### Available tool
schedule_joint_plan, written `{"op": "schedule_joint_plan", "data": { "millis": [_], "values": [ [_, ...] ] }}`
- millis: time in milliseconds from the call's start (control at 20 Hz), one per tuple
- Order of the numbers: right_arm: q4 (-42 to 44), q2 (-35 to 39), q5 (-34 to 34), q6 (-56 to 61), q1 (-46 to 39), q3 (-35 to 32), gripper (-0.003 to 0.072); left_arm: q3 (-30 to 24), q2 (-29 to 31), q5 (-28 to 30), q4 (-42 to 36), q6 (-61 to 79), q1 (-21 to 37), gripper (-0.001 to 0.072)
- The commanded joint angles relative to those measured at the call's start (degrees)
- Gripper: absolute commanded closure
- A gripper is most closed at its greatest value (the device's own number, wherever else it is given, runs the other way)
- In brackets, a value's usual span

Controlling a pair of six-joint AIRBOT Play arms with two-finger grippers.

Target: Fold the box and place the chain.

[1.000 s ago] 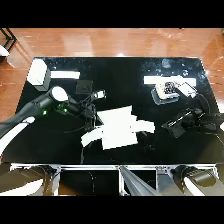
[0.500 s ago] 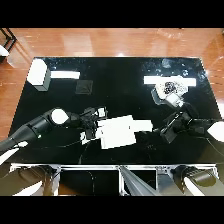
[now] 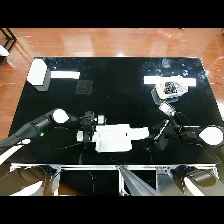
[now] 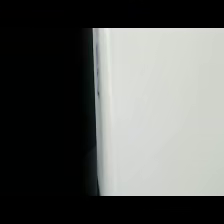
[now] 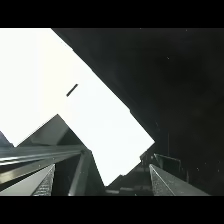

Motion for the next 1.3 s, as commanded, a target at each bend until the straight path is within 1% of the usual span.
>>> {"op": "schedule_joint_plan", "data": {
  "millis": [0, 200, 300, 400, 450, 550, 700, 950, 1100, 1250],
  "values": [
    [3.85, 0.00, -1.62, -7.41, 0.00, -1.49, -0.0013, -0.02, -1.55, -0.44, -0.52, 0.85, 0.66, 0.0690],
    [7.67, -0.11, -2.84, -19.45, 0.20, -3.98, -0.0013, -0.02, -1.55, -0.44, -0.50, 0.85, 0.68, 0.0691],
    [7.80, -0.79, -4.92, -23.56, 2.75, -4.79, -0.0013, -0.02, -1.55, -0.42, -0.50, 0.85, 0.68, 0.0691],
    [7.34, -2.89, -9.11, -25.77, 7.41, -4.94, -0.0012, -0.02, -1.55, -0.44, -0.50, 0.85, 0.68, 0.0691],
    [5.14, -4.17, -12.11, -26.10, 10.01, -4.94, -0.0012, -0.02, -1.55, -0.44, -0.50, 0.85, 0.68, 0.0691],
    [1.20, -6.25, -15.47, -26.10, 13.70, -4.94, -0.0012, -0.02, -1.55, -0.44, -0.50, 0.85, 0.68, 0.0691],
    [1.01, -9.38, -15.69, -26.12, 16.83, -4.94, -0.0013, -0.02, -1.55, -0.44, -0.50, 0.85, 0.68, 0.0691],
    [3.76, -12.50, -16.39, -30.47, 22.97, -4.94, -0.0012, -0.02, -1.55, -0.46, -0.48, 0.85, 0.68, 0.0691],
    [4.22, -13.84, -18.51, -30.45, 25.35, -4.94, -0.0012, -0.02, -1.55, -0.48, -0.48, 0.85, 0.66, 0.0691],
    [7.65, -14.58, -21.64, -30.45, 26.69, -4.94, -0.0012, -0.02, -1.55, -0.50, -0.48, 0.85, 0.66, 0.0691]
  ]
}}
